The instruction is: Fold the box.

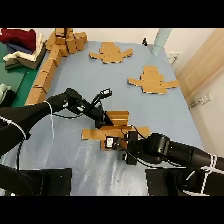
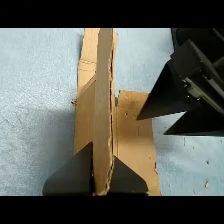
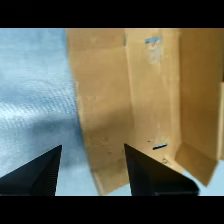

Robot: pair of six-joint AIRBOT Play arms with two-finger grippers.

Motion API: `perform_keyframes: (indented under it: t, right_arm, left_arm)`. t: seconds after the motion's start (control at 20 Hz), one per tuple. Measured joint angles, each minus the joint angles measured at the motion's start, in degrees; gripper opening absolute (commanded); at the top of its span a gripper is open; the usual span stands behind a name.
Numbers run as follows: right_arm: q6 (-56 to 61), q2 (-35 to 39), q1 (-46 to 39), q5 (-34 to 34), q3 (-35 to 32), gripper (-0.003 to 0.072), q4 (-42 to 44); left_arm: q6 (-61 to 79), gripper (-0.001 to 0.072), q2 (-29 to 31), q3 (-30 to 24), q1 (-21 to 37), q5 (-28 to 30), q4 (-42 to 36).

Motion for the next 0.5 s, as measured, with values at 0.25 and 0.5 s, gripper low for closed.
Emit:
perform_keyframes:
  t: [0.25,0.5]
  right_arm:
    - [10.2,-0.7,0.2,1.6,2.3,0.0582,-12.9]
    - [15.0,0.0,0.3,0.1,4.6,0.0582,-14.1]
  left_arm:
    - [0.0,0.0014,0.0,0.0,0.0,0.0,0.0]
    - [0.0,0.0014,0.0,0.0,-0.1,0.1,0.0]
